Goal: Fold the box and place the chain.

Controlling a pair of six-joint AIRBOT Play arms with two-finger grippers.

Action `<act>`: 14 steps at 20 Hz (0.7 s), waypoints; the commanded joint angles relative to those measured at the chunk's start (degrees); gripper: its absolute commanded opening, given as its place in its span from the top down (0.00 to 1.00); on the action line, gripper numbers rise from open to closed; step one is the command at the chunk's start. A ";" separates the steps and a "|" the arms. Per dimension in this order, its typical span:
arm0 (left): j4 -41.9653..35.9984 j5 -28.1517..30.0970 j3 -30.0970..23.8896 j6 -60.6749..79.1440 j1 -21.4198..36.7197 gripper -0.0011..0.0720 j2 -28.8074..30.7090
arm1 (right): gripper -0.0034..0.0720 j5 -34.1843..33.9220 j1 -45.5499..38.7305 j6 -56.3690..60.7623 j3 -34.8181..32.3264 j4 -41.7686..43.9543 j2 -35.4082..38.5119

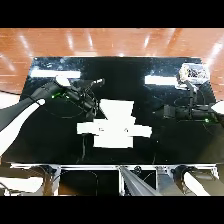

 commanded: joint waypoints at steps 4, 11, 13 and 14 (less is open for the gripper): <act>4.44 18.73 -6.54 6.16 -4.96 0.96 6.54 | 0.01 -0.92 -2.78 0.11 0.46 0.48 0.02; 3.08 28.13 -14.78 7.28 -5.79 0.96 12.35 | 0.01 -4.13 -2.78 0.11 0.46 1.33 0.04; 3.04 29.03 -14.82 7.26 -5.68 0.96 12.50 | 0.01 -4.94 -2.78 0.11 0.46 1.49 0.02; 3.15 29.00 -14.84 7.28 -5.68 0.96 12.41 | 0.01 -5.57 -2.78 0.11 0.46 2.45 0.02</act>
